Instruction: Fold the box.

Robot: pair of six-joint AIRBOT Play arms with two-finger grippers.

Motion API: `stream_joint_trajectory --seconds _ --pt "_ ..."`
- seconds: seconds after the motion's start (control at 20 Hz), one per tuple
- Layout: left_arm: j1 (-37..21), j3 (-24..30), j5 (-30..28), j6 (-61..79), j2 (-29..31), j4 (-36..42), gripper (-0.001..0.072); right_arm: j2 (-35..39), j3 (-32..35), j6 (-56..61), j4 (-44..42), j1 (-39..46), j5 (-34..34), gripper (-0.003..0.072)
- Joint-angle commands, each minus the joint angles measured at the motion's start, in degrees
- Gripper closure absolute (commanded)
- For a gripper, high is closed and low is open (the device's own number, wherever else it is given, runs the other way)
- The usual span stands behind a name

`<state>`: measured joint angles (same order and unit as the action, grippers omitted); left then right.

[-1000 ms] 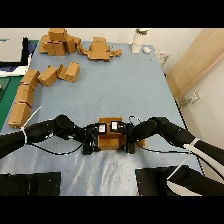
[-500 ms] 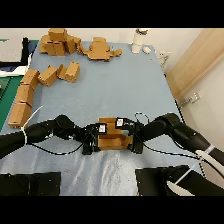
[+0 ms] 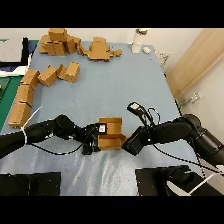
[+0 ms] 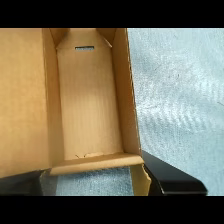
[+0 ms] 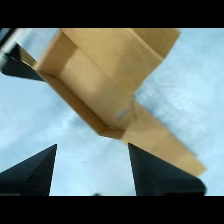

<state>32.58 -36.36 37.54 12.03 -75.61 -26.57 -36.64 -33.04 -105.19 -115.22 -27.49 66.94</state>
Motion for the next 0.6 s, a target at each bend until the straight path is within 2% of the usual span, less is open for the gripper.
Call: stream_joint_trajectory --seconds 0.0,0.25,0.3,0.35,0.4,0.45,0.55 --pt "0.0 0.0 0.0 0.0 0.0 0.0 0.0182 1.8 -0.1 14.7 -6.1 0.0 0.6 -0.001" --pt "0.0 0.0 0.0 0.0 0.0 0.0 0.0182 0.3 0.1 24.4 -6.1 0.0 -4.1 -0.0008" --pt "0.0 0.0 0.0 0.0 0.0 0.0 0.0182 -0.3 0.1 26.4 -6.8 0.0 -5.4 0.0037" --pt "0.0 0.0 0.0 0.0 0.0 0.0 0.0182 -1.3 0.1 27.5 -8.4 0.0 -6.5 0.023" --pt "0.0 0.0 0.0 0.0 0.0 0.0 0.0182 -2.2 0.1 27.4 -10.6 0.0 -7.5 0.0471" --pt "0.0 0.0 0.0 0.0 0.0 0.0 0.0182 -3.4 0.0 27.2 -13.3 0.0 -9.0 0.0655" --pt "0.0 0.0 0.0 0.0 0.0 0.0 0.0182 -5.5 -0.1 24.5 -15.8 -0.1 -12.3 0.068"
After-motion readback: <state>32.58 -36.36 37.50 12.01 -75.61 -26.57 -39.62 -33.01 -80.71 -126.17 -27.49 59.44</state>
